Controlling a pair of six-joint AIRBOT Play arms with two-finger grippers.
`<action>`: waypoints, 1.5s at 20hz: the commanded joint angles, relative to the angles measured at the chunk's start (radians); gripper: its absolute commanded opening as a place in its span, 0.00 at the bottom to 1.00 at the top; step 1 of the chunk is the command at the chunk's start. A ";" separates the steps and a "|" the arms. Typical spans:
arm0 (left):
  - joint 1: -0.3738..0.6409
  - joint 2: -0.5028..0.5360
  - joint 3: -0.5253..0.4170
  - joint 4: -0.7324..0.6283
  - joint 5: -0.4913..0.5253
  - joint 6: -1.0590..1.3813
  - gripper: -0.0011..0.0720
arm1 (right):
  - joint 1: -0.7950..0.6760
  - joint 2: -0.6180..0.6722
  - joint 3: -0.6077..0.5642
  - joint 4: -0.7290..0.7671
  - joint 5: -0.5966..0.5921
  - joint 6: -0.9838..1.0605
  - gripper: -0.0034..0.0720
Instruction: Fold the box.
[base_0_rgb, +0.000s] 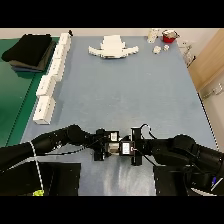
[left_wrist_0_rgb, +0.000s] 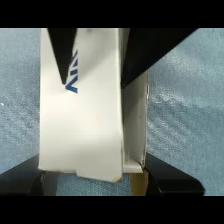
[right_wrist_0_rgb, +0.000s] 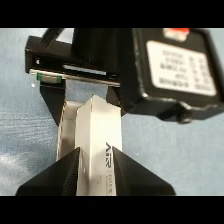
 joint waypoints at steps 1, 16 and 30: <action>0.000 0.000 0.000 0.000 0.001 0.001 0.71 | 0.006 -0.018 0.000 0.037 -0.011 0.001 0.46; 0.000 0.000 0.000 0.000 0.000 0.001 0.71 | 0.031 0.041 0.000 0.058 -0.040 0.001 0.47; 0.000 0.000 0.000 0.000 0.000 0.001 0.71 | 0.030 0.170 -0.154 0.191 0.217 0.611 0.05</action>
